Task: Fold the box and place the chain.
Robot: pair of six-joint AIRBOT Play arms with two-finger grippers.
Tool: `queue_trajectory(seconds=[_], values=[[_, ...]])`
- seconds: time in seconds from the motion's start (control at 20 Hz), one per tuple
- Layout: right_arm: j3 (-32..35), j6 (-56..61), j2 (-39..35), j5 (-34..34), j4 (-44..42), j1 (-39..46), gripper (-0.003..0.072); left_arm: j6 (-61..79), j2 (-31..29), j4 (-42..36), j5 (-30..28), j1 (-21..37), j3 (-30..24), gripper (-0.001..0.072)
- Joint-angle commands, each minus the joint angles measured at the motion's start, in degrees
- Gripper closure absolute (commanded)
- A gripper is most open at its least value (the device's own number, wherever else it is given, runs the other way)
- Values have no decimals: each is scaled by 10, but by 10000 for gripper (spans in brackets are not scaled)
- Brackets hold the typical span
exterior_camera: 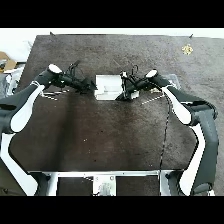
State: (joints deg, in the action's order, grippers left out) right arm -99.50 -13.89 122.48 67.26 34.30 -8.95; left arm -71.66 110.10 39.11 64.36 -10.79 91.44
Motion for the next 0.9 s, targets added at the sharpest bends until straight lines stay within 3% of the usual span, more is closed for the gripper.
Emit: queue_trajectory(seconds=[0.0,0.35,0.85], values=[[0,0,0,0,0,0,260,-97,0,95,-3,-28,35,286],[0,0,0,0,0,0,261,-186,0,197,-6,-68,80,286],[0,0,0,0,0,0,261,-225,0,220,0,-83,95,286]])
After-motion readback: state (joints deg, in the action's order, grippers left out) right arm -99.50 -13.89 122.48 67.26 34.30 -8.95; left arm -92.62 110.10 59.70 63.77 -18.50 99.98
